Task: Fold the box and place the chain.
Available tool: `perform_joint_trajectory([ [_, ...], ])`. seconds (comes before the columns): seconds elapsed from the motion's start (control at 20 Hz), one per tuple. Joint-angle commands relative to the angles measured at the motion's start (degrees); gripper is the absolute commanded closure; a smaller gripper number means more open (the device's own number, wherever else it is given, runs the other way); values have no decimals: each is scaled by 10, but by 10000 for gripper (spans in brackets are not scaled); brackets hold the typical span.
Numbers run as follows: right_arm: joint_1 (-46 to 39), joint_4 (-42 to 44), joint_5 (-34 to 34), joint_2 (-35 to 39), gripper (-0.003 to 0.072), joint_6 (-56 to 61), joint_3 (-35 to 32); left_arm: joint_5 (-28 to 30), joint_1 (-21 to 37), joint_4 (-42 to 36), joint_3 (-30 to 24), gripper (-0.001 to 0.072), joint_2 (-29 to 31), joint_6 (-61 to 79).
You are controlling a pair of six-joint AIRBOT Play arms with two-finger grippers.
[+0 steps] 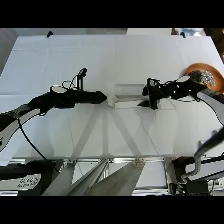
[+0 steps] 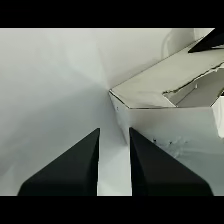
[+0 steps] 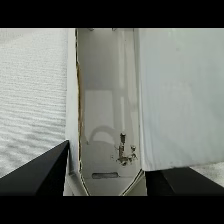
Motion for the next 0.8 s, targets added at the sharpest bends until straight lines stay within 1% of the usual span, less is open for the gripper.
perform_joint_trajectory([
  [0.0, 0, 0, 0, 0, 282, 0, 0, 3, -8, -30, 0, 490, 0, 35],
  [0.2, 0, 0, 0, 0, 282, 0, 0, 0, -18, -74, 0, 474, 0, 96],
  [0.35, 0, 0, 0, 0, 282, 0, 0, -2, -26, -78, 0, 468, -1, 121],
  [0.4, 0, 0, 0, 0, 282, 0, 0, -1, -30, -78, 0, 419, -1, 127],
  [0.75, 0, 0, 0, 0, 282, 0, 0, -3, -47, -93, 0, 403, -5, 143],
])
